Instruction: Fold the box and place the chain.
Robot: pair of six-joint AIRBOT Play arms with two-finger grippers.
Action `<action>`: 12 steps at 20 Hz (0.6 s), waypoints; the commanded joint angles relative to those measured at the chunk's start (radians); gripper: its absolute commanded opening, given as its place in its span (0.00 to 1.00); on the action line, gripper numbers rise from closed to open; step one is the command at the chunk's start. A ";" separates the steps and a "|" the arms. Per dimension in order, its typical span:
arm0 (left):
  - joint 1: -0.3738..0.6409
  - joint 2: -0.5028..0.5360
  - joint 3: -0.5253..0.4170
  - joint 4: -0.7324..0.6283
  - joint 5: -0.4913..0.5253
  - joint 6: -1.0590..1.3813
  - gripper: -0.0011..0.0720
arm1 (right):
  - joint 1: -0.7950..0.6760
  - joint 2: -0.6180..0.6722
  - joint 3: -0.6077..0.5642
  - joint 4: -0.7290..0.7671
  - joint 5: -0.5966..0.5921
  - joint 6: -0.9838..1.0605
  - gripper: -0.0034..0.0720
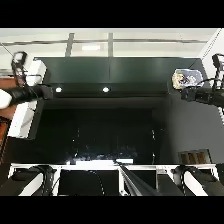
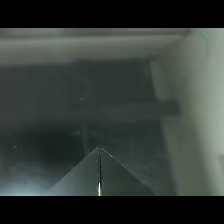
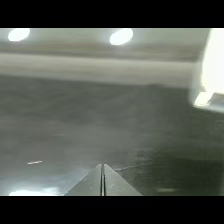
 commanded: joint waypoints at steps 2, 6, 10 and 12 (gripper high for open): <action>-0.102 0.109 -0.206 0.114 0.292 -0.060 0.05 | 0.002 -0.001 -0.050 -0.157 -0.107 -0.012 0.06; -0.097 0.100 -0.207 0.097 0.247 -0.064 0.05 | 0.002 -0.001 -0.050 -0.158 -0.075 -0.012 0.06; -0.097 0.099 -0.207 0.098 0.247 -0.064 0.05 | 0.002 -0.001 -0.050 -0.158 -0.075 -0.012 0.06; -0.097 0.099 -0.207 0.098 0.247 -0.064 0.05 | 0.002 -0.001 -0.050 -0.158 -0.075 -0.012 0.06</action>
